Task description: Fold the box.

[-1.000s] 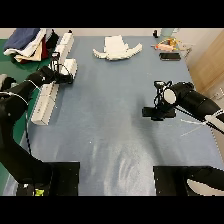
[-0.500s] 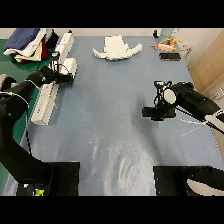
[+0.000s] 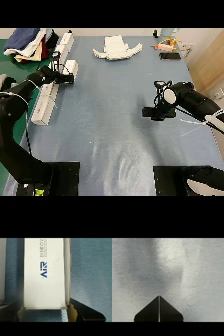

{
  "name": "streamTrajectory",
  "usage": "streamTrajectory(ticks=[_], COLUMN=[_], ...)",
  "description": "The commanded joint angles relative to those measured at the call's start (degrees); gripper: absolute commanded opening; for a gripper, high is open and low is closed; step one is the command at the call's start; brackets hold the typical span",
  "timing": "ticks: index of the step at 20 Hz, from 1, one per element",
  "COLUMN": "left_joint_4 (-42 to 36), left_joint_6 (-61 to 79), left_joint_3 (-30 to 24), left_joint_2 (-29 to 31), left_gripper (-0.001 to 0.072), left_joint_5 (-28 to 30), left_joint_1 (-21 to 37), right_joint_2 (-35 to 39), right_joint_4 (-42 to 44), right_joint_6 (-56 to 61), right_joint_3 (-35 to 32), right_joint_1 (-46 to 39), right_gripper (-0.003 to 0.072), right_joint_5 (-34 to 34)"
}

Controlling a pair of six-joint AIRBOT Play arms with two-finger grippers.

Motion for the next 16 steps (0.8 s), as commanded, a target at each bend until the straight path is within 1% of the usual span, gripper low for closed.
streamTrajectory(ticks=[1, 3, 5, 7, 10, 13, 14, 15, 16], left_joint_4=[0.6, 3.4, 3.9, 4.1, 4.0, 4.0, 4.0, 3.8, 3.8], left_joint_6=[-0.1, -0.1, -0.1, -0.1, -0.1, -0.1, -0.5, -0.5, -0.5], left_joint_3=[0.0, 0.0, 0.1, 0.1, 0.1, 0.1, 0.1, 0.1, 0.1], left_joint_2=[0.5, 1.6, 3.5, 6.1, 11.0, 16.4, 18.4, 20.5, 22.5], left_gripper=[0.0693, 0.0693, 0.0692, 0.0692, 0.0692, 0.0689, 0.051, 0.0202, 0.0013], left_joint_5=[-2.6, -6.6, -11.8, -15.8, -18.7, -23.6, -25.7, -28.6, -31.4], left_joint_1=[0.1, 0.2, 0.6, 0.9, 0.9, 0.9, 0.9, 0.9, 0.7], right_joint_2=[0.0, 0.0, 0.0, 0.0, 0.0, 0.0, 0.0, 0.0, 0.0], right_joint_4=[0.0, 0.0, 0.0, 0.0, 0.0, 0.0, 0.0, 0.0, 0.0], right_joint_6=[0.0, 0.0, 0.0, 0.0, 0.0, 0.0, 0.0, 0.0, 0.0], right_joint_3=[0.0, 0.0, 0.0, 0.0, 0.0, 0.0, 0.0, 0.0, 0.0], right_joint_1=[0.0, 0.0, 0.0, 0.0, 0.0, 0.0, 0.0, 0.0, 0.0], right_gripper=[0.0007, 0.0007, 0.0007, 0.0007, 0.0007, 0.0007, 0.0007, 0.0007, 0.0007], right_joint_5=[0.0, 0.0, 0.0, 0.0, 0.0, 0.0, 0.0, 0.0, 0.0])
